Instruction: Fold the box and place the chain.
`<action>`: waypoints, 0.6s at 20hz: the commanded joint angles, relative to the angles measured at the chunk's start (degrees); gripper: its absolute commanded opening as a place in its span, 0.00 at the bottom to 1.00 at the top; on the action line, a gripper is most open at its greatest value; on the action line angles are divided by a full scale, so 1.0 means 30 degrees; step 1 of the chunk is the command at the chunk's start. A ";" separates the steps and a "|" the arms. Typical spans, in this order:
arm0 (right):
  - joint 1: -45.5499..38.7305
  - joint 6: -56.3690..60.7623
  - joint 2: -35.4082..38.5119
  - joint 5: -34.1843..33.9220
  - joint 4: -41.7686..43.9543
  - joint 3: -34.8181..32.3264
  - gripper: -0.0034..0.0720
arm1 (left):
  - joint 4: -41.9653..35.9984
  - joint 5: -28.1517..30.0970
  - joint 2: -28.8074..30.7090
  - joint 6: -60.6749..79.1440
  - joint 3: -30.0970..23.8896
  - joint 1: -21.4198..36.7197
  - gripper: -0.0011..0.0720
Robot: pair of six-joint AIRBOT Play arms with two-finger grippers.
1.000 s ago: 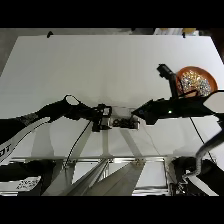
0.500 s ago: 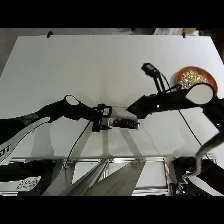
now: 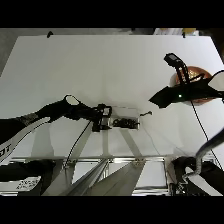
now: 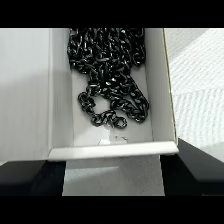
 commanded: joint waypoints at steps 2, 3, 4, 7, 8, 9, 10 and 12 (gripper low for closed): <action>-0.0539 0.0444 -0.1013 -0.2215 -0.2149 -0.1661 0.30 | 0.0007 0.0000 0.0015 0.0000 0.0015 0.0000 0.36; -0.0539 0.0415 -0.1297 -0.2790 -0.2157 -0.2113 0.30 | 0.0007 0.0000 0.0015 0.0007 0.0015 0.0000 0.36; -0.0517 0.0277 -0.1545 -0.3242 -0.2149 -0.2448 0.30 | 0.0007 -0.0007 0.0015 0.0007 0.0015 0.0000 0.36; 0.0168 -0.0197 -0.2302 -0.3985 -0.2237 -0.2834 0.31 | 0.0007 0.0000 0.0015 0.0007 0.0015 0.0000 0.36; 0.0517 -0.0197 -0.2521 -0.4146 -0.2404 -0.2834 0.31 | 0.0007 0.0007 0.0007 0.0007 0.0015 0.0000 0.36; 0.0882 -0.0189 -0.2761 -0.4320 -0.2688 -0.2834 0.36 | 0.0007 0.0000 0.0015 0.0000 0.0015 0.0000 0.36; 0.1144 -0.0189 -0.3060 -0.4422 -0.2994 -0.2834 0.42 | 0.0007 -0.0007 0.0015 0.0007 0.0015 0.0000 0.36; 0.1443 -0.0080 -0.3832 -0.4466 -0.3657 -0.2834 0.43 | 0.0007 0.0000 0.0015 0.0007 0.0015 0.0000 0.36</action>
